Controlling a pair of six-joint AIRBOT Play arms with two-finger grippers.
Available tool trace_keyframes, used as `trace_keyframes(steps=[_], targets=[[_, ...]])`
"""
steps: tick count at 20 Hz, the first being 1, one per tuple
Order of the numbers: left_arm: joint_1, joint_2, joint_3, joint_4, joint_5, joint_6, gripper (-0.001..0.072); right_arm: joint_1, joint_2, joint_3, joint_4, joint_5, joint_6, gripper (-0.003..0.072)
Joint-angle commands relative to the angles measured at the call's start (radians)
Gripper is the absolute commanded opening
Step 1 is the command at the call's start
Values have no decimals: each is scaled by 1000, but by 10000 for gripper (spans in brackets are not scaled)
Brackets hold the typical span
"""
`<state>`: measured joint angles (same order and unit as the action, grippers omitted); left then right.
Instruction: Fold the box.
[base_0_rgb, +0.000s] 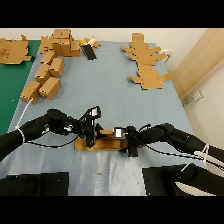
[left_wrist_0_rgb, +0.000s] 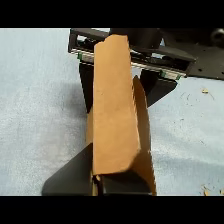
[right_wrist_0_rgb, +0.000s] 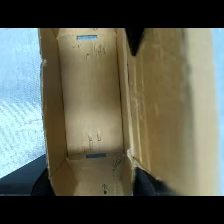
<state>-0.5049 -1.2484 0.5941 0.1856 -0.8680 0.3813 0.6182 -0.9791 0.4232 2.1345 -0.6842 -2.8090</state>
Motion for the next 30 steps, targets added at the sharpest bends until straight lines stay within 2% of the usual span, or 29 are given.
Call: trace_keyframes(steps=[1, 3, 4, 5, 7, 11, 13, 14, 15, 16, 18, 20, 24, 27, 30], targets=[[0, 0, 1, -6, 16, -42, 447, 1, 0, -1, 0, 1, 0, 595], [2, 0, 1, 0, 34, -68, 447, 1, 0, -1, 0, 1, 0, 596], [6, 5, 2, 6, 46, -69, 535, 1, 0, -1, 0, 1, 0, 595], [15, 16, 2, 16, 58, -92, 658, 1, 0, -1, 0, 1, 0, 595], [44, 61, 2, 68, 61, -210, 673, 1, 0, -1, 0, 0, 0, 595], [89, 208, 2, 439, 54, -534, 673, 1, 0, -1, 0, -6, 0, 595], [88, 287, 2, 597, 4, -711, 671, 1, 0, -1, 0, -6, 0, 595], [88, 318, 1, 608, -45, -799, 629, 1, 0, -1, 0, -6, 0, 596], [86, 338, 1, 602, -93, -906, 445, 1, 0, -1, 0, -6, 0, 596], [80, 351, 1, 595, -145, -1072, 35, 1, 0, -1, 0, -6, 0, 596], [37, 350, 1, 589, -217, -1363, 12, 1, 0, -1, 0, -6, 0, 595], [-56, 341, -1, 529, -187, -1535, 12, 1, 0, -1, 0, -6, 0, 596], [-239, 272, -1, 282, 80, -1551, 13, 1, 0, -1, 0, -6, 0, 595], [-280, 209, -1, 196, 269, -1540, 13, 1, 0, -1, 0, -6, 0, 596], [-278, 177, -1, 181, 415, -1536, 13, 1, 0, -1, 0, -6, 0, 596]])
